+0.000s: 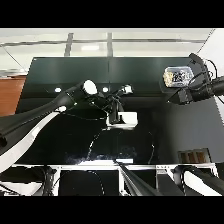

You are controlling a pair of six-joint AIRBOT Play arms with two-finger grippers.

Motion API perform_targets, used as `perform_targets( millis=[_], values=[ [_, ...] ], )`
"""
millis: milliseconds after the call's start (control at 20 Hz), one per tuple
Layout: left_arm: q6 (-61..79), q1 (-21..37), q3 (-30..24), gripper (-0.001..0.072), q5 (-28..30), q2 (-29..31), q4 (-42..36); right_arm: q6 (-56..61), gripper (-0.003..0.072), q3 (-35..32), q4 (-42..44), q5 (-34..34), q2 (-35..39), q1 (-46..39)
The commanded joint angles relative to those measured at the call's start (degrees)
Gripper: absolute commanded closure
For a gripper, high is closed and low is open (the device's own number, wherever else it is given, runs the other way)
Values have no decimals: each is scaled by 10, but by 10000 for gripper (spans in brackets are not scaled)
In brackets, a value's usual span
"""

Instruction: Fold the box and place the chain.

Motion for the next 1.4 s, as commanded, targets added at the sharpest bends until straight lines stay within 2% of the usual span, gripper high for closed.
perform_targets(
  millis=[0, 150, 350, 400, 450, 500, 600, 750, 850, 950, 1050, 1150, 1250, 1350],
  values=[
    [-3, -19, 0, -3, 5, 0, 53, 0, 670, 1, 0, 0, 0, 0],
    [-20, -45, 0, -3, 47, -3, 118, 0, 670, 1, 0, 0, 0, 0],
    [-33, -75, 0, -2, 106, -21, 160, -2, 670, 1, 0, 0, 0, 0],
    [-49, -76, 0, 41, 106, -20, 174, -2, 670, 1, 0, 0, 0, 0],
    [-86, -74, 3, 262, 97, -17, 191, -3, 670, 1, 0, 0, 0, 0],
    [-112, -68, 9, 367, 75, -12, 216, -2, 670, 1, 0, 0, 0, 0],
    [-121, -38, 14, 366, 36, 7, 259, -2, 670, 1, 2, 0, 0, 0],
    [-200, 72, 17, 366, 37, 43, 327, -2, 670, 1, 3, -1, 0, 0],
    [-296, 186, 32, 356, 33, 52, 375, 1, 670, 1, 3, -6, 0, 0],
    [-408, 311, 70, 356, 33, 41, 414, 4, 670, 1, 3, -14, 0, 0],
    [-444, 421, 135, 356, 33, 4, 408, 16, 670, 1, 2, -19, 0, 0],
    [-474, 491, 225, 356, 14, -56, 405, 24, 670, 1, 2, -20, 0, 0],
    [-479, 525, 318, 356, -10, -129, 395, 43, 670, 0, -1, -29, 0, 2],
    [-485, 533, 372, 356, -6, -183, 405, 61, 670, -1, -16, -49, 0, 20]
  ],
)
